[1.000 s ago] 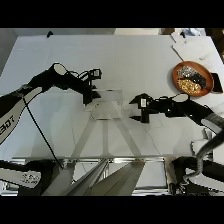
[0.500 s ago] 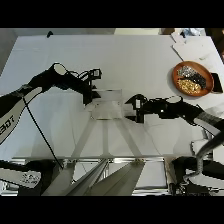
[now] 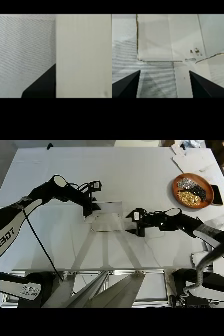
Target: Fold the box and place the chain.
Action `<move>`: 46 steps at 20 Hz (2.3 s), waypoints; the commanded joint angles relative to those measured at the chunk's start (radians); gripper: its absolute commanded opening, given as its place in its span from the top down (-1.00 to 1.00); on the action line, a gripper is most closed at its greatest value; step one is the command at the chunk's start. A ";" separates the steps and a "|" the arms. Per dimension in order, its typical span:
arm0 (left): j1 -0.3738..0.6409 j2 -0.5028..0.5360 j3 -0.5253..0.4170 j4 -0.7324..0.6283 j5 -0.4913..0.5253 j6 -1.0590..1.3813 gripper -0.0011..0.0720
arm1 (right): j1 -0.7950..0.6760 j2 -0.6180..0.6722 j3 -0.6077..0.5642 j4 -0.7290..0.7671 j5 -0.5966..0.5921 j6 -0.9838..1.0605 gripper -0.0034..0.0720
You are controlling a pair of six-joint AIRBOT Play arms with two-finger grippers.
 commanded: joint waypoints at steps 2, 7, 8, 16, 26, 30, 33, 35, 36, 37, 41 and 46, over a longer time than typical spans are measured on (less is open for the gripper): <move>-0.001 -0.001 0.000 0.000 0.000 0.000 0.94 | 0.003 -0.004 -0.001 0.033 -0.002 0.065 -0.94; -0.001 -0.001 0.000 0.000 0.000 0.000 0.94 | 0.055 -0.027 -0.001 0.048 -0.091 0.072 -0.94; -0.001 -0.001 0.000 0.000 0.000 0.000 0.94 | 0.054 -0.029 -0.001 0.072 -0.108 0.072 -0.94; -0.001 -0.001 0.000 0.000 0.000 0.000 0.94 | 0.050 -0.029 0.000 0.351 -0.091 0.072 -0.95; -0.001 -0.001 0.000 0.000 0.000 0.000 0.94 | 0.050 -0.029 0.072 0.179 -0.086 0.256 -0.95; -0.001 -0.001 0.000 0.000 0.000 0.000 0.94 | 0.050 -0.029 0.079 0.180 -0.076 0.254 -0.94; -0.001 -0.001 0.000 0.000 0.000 0.000 0.94 | 0.045 -0.029 0.079 0.180 -0.068 0.254 -0.94; -0.001 -0.001 0.000 0.000 0.000 0.000 0.94 | 0.020 -0.029 0.080 0.183 -0.027 0.256 -0.94; -0.001 -0.001 0.000 0.000 0.000 0.000 0.94 | 0.007 -0.029 0.080 0.194 -0.026 0.295 -0.94; -0.001 -0.001 0.000 0.000 0.000 0.000 0.94 | -0.009 -0.029 0.080 0.198 -0.034 0.332 -0.93; -0.001 -0.001 0.000 0.000 0.000 0.000 0.94 | -0.029 -0.033 0.080 0.187 -0.026 0.329 -0.93; -0.001 -0.001 0.000 0.000 0.000 0.000 0.94 | -0.029 -0.053 0.125 0.061 0.024 0.338 -0.93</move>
